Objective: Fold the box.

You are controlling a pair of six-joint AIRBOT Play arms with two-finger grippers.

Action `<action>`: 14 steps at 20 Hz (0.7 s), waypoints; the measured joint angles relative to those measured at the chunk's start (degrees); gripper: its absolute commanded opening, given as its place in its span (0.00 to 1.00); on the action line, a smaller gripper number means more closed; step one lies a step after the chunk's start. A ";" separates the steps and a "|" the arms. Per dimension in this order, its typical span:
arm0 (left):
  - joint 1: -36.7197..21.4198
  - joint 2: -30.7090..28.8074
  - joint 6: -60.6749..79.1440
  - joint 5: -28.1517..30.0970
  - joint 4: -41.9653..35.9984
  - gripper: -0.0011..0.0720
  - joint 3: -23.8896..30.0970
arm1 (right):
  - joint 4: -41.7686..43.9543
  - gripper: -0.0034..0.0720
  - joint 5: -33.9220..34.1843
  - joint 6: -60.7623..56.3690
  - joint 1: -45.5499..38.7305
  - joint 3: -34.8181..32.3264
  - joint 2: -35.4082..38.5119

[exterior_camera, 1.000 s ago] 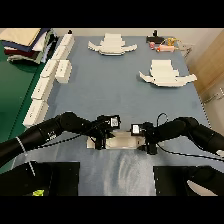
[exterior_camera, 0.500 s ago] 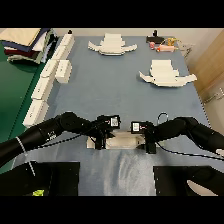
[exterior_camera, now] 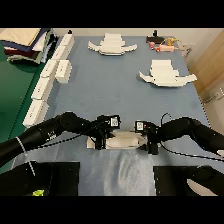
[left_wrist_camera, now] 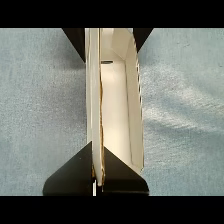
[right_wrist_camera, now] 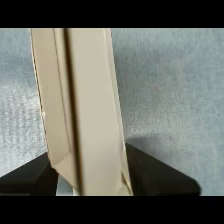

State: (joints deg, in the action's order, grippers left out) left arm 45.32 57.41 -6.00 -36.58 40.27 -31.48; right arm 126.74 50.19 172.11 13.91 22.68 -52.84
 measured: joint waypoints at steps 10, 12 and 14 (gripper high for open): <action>0.00 0.02 0.02 -0.02 0.00 0.04 0.00 | 0.37 0.94 -0.52 0.26 0.81 -0.46 -0.28; 0.00 0.02 0.02 -0.02 0.00 0.04 0.00 | 0.37 0.94 -1.40 0.26 0.81 -0.46 -0.55; 0.00 0.00 0.02 -0.02 0.00 0.04 0.00 | 0.37 0.91 -1.99 0.26 0.81 -0.48 -0.70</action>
State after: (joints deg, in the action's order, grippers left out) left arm 45.32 57.41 -5.98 -36.60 40.27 -31.48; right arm 127.11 48.21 172.37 14.72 22.20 -53.54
